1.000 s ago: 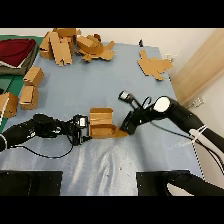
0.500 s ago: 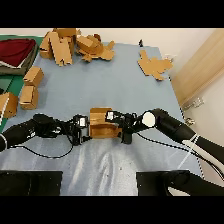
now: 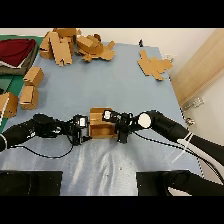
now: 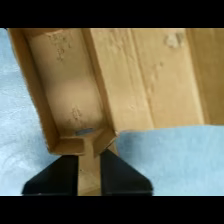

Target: Fold the box.

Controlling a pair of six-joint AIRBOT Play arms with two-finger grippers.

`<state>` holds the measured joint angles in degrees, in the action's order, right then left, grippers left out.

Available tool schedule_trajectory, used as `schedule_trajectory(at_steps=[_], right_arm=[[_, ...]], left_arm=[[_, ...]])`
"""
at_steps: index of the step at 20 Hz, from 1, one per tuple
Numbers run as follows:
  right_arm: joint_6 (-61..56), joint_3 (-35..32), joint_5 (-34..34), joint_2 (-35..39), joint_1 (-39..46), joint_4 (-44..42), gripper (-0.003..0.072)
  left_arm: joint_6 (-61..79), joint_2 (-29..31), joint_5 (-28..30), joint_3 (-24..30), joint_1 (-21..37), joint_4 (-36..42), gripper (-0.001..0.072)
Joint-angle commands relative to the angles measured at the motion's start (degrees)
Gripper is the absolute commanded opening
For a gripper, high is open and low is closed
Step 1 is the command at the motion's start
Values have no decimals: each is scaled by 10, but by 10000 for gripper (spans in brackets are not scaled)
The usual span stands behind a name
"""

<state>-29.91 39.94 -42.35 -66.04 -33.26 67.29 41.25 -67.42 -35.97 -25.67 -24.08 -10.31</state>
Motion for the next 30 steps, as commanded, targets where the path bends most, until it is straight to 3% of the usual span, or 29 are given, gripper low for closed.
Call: schedule_trajectory(at_steps=[1, 2, 11, 13, 15, 17, 19, 23, 24, 26, 28, 29, 30], right_arm=[[1, 0, -4, -8, -15, -11, 138], [5, 0, -4, -9, -19, -11, 72], [36, 0, 41, -32, -22, -69, 73], [36, 0, 38, -33, -22, -72, 114], [36, 0, 39, -35, -22, -78, 251], [36, 0, 39, -38, -22, -98, 253], [36, 0, 38, -40, -22, -106, 380], [36, 0, 38, -40, -22, -106, 380], [36, 0, 38, -40, -22, -107, 373], [36, 0, 36, -39, -22, -107, 233], [34, 0, 27, -36, -22, -105, 162], [23, 0, 17, -35, -22, -93, 0], [-11, 0, 11, -33, -22, -71, 2]], left_arm=[[0, 0, 0, 0, 0, 0, 522], [0, 0, 0, 0, 0, 0, 522], [0, 0, -2, 0, 0, 0, 522], [0, 0, -1, 0, 0, 0, 522], [0, 0, -2, 0, 0, 0, 522], [0, 0, -2, 0, 0, 0, 522], [0, 0, -2, 0, 0, 0, 522], [0, 0, -1, 0, 0, 0, 522], [0, 0, -2, 0, 0, 0, 522], [0, 0, -2, 0, 0, 0, 522], [0, 0, -1, 0, 0, 0, 522], [0, 0, -1, 0, 0, 0, 522], [0, 0, -1, 0, 0, 0, 522]])
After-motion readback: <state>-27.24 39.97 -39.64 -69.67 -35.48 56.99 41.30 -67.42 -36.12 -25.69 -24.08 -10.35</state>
